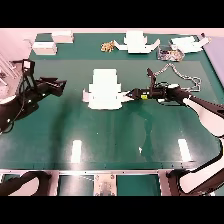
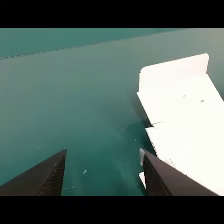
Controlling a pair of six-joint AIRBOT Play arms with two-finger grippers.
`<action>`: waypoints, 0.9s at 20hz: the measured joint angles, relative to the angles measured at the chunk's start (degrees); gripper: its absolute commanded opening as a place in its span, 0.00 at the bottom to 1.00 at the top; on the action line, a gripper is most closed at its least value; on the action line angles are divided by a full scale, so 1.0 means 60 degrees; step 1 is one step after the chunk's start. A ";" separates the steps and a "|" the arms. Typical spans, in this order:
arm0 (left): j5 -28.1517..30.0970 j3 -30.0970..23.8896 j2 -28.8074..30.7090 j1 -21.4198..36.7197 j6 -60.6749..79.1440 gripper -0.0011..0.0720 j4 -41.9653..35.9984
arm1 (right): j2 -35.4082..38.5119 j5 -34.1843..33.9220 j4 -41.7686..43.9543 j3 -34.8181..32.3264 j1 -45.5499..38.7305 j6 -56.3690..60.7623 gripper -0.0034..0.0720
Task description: Fold the box and place the chain.
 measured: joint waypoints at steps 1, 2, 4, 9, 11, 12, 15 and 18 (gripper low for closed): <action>-0.0051 0.0153 -0.0189 0.0000 -0.0004 0.78 -0.0025 | 0.0000 -0.0004 -0.0025 0.0000 0.0000 0.0011 0.04; -0.0117 0.0251 -0.0321 0.0000 -0.0007 0.78 -0.0044 | 0.0000 -0.0018 -0.0047 0.0000 0.0004 0.0018 0.04; -0.0372 0.0433 -0.0503 0.0000 -0.0018 0.78 -0.0047 | 0.0000 -0.0073 -0.0138 0.0000 0.0004 0.0040 0.04; -0.0976 0.1694 -0.1461 0.0004 -0.1530 0.78 0.1541 | 0.0000 -0.0142 -0.0313 0.0018 0.0004 0.0058 0.05; -0.1708 0.2634 -0.2218 0.0000 -0.2728 0.78 0.2776 | 0.0000 -0.0149 -0.0364 0.0018 0.0004 0.0066 0.04; -0.2113 0.3140 -0.2634 0.0000 -0.3330 0.78 0.3402 | 0.0000 -0.0153 -0.0372 0.0018 0.0004 0.0066 0.05; -0.3238 0.4597 -0.3850 0.0000 -0.4830 0.78 0.4586 | 0.0000 -0.0168 -0.0393 0.0018 0.0004 0.0066 0.04; -0.4408 0.6120 -0.5166 0.0000 -0.6251 0.78 0.5388 | 0.0000 -0.0168 -0.0404 0.0018 0.0007 0.0066 0.05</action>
